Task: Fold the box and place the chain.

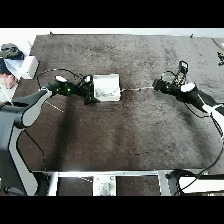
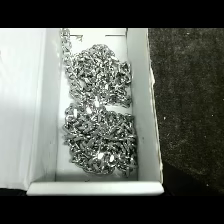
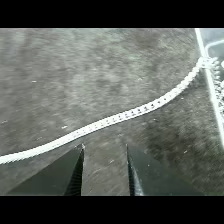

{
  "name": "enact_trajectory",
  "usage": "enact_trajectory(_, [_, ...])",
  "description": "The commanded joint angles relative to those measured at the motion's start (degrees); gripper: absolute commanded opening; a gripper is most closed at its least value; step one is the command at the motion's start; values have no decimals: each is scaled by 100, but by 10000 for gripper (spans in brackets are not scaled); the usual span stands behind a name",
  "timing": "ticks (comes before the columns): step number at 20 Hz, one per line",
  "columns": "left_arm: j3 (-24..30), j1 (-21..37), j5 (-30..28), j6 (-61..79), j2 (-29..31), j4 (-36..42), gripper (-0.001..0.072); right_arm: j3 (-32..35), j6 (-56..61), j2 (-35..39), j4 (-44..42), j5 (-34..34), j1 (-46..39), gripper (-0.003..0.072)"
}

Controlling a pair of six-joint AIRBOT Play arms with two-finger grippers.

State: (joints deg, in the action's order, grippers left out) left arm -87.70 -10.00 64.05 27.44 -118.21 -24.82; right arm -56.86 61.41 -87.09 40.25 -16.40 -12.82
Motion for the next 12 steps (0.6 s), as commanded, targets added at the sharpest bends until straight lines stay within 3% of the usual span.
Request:
enact_trajectory(1, [-4,4,0,2,4,-2,466,-280,197,-468,-13,186,-59,333])
enact_trajectory(12, [-4,4,0,2,4,-2,467,-332,1180,-590,970,494,-59,332])
